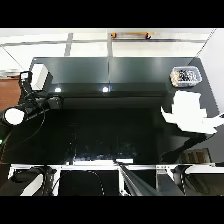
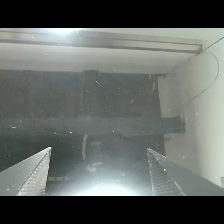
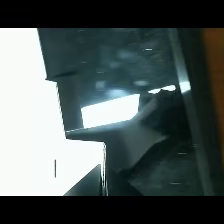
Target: Fold the box and place the chain.
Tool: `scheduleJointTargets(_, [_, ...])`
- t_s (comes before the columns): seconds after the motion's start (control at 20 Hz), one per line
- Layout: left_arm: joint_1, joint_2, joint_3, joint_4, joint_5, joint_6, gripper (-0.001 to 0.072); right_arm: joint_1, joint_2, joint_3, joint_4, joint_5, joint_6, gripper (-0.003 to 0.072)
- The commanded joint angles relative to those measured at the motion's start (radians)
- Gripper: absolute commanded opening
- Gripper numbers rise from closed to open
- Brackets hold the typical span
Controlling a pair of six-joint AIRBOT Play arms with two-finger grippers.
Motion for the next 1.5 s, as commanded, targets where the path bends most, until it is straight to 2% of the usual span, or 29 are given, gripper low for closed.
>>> scheduleJointTargets(0.0, [0.0, -0.001, 0.0, 0.001, -0.009, 0.0, 0.0705, 0.037, 0.051, -0.035, 0.077, 0.089, 0.023, 0.0013])
scheduleJointTargets(0.25, [0.0, -0.001, 0.0, 0.0, -0.032, 0.0, 0.0705, 0.174, 0.27, -0.247, 0.321, -0.007, -0.003, 0.0013])
scheduleJointTargets(0.45, [0.0, -0.001, 0.0, -0.004, -0.093, 0.0, 0.0704, 0.338, 0.486, -0.521, 0.541, -0.18, -0.039, 0.0012])
scheduleJointTargets(0.6, [-0.023, -0.002, 0.0, -0.023, -0.084, 0.0, 0.0705, 0.487, 0.621, -0.747, 0.693, -0.349, -0.099, 0.0013])
scheduleJointTargets(0.75, [-0.082, -0.041, 0.011, -0.126, -0.066, 0.009, 0.0704, 0.669, 0.671, -0.892, 0.83, -0.463, -0.162, 0.0013])
scheduleJointTargets(0.9, [-0.144, -0.19, 0.1, -0.31, -0.145, 0.082, 0.0704, 0.885, 0.671, -0.946, 0.882, -0.594, -0.164, 0.0013])
scheduleJointTargets(1.05, [-0.135, -0.412, 0.244, -0.64, -0.327, 0.314, 0.0704, 1.049, 0.671, -0.949, 0.891, -0.706, -0.147, 0.0013])
scheduleJointTargets(1.1, [-0.122, -0.48, 0.286, -0.696, -0.384, 0.327, 0.0704, 1.078, 0.671, -0.949, 0.91, -0.727, -0.138, 0.0013])
scheduleJointTargets(1.2, [-0.101, -0.598, 0.357, -0.71, -0.485, 0.326, 0.0704, 1.111, 0.671, -0.949, 0.951, -0.742, -0.138, 0.0013])
scheduleJointTargets(1.35, [-0.098, -0.704, 0.404, -0.729, -0.602, 0.36, 0.0704, 1.127, 0.671, -0.949, 0.971, -0.743, -0.138, 0.0013])
scheduleJointTargets(1.45, [-0.102, -0.77, 0.423, -0.765, -0.72, 0.402, 0.0704, 1.131, 0.671, -0.949, 0.97, -0.742, -0.138, 0.0013])
